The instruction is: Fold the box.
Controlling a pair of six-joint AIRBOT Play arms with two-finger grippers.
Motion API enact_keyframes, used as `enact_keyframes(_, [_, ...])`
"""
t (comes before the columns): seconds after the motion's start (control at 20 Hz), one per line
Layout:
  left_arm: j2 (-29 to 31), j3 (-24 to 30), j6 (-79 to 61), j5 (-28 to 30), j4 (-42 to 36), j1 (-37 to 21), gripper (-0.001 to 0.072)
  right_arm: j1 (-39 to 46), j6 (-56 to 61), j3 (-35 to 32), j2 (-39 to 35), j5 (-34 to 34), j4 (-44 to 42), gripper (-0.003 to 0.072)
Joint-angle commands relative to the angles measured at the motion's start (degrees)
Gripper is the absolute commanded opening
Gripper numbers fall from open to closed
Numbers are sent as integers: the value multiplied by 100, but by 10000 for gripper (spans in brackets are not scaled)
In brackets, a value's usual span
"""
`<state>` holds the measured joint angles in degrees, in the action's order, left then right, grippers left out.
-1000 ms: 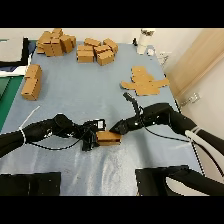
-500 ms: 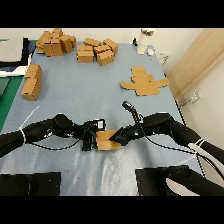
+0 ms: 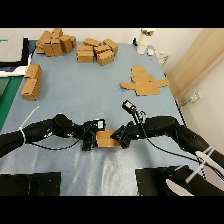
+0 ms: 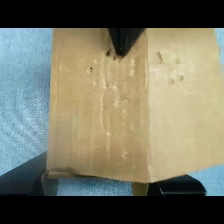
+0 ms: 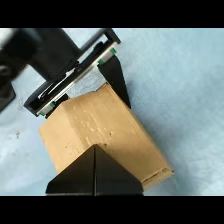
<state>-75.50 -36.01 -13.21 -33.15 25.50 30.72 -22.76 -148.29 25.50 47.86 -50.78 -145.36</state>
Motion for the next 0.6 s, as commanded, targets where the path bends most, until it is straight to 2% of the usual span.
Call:
enact_keyframes(0.0, [0,-4,-2,2,0,2,521,-662,-20,-4,-540,581,1215,2])
enact_keyframes(0.2, [0,-4,-2,2,0,0,520,-1530,-20,-2,-610,649,2188,2])
enact_keyframes(0.3, [0,-4,-2,0,0,2,521,-1891,44,-2,-610,927,2697,3])
enact_keyframes(0.4, [0,-4,-2,2,0,0,521,-2114,212,-2,-608,1386,3259,3])
enact_keyframes(0.55, [0,-4,-2,2,0,0,521,-2131,212,15,-610,1711,3563,3])
